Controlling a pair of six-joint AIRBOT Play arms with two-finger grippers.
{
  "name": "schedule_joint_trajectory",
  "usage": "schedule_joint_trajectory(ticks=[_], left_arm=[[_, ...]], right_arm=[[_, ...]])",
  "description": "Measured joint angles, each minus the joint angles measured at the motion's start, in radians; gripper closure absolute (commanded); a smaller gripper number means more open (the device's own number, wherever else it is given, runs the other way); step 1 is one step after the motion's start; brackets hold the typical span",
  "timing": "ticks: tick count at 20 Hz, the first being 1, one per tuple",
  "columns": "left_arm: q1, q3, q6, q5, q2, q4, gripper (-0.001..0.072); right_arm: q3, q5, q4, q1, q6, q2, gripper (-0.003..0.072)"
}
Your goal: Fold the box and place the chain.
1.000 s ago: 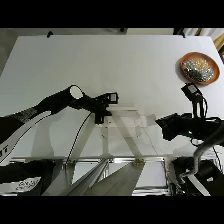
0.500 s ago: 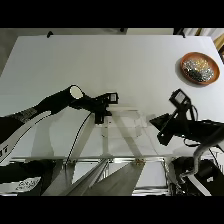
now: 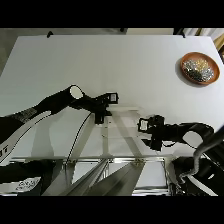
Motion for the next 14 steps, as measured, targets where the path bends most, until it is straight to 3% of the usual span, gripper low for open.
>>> schedule_joint_trajectory(ticks=[7, 14], left_arm=[[0.0, 0.0, 0.0, 0.0, 0.0, 0.0, 0.0697], [0.0, 0.0, 0.0, 0.0, 0.0, 0.0, 0.0697]], right_arm=[[-0.02, -0.124, -0.074, 0.128, -0.027, -0.048, 0.004], [-0.027, -0.21, -0.09, 0.156, -0.03, -0.106, 0.0042]])
